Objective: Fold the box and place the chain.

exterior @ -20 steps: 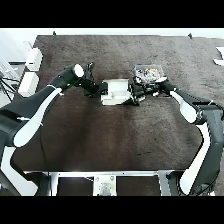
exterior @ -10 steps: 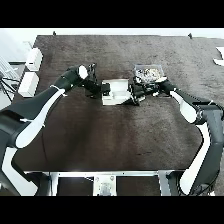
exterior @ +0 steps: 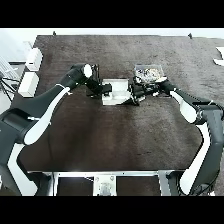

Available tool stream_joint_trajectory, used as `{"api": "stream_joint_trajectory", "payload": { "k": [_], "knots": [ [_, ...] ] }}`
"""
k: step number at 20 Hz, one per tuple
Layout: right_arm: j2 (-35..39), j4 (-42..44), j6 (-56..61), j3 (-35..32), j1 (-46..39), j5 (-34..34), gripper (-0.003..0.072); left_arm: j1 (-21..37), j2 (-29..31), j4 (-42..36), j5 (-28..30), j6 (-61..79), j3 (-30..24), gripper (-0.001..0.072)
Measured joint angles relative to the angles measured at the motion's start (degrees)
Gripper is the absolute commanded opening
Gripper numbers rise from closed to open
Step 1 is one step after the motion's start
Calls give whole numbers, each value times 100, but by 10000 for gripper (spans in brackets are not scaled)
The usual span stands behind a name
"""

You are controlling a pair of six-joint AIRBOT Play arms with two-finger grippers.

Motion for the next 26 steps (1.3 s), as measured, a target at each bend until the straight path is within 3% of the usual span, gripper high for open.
{"api": "stream_joint_trajectory", "payload": {
  "k": [8,26],
  "knots": [
    [0,0,0,0,0,-2,585,-142,-570,557,-811,-378,907,485],
    [0,0,0,0,2,2,585,-216,-1025,1165,-1856,-994,1851,484]
  ]
}}
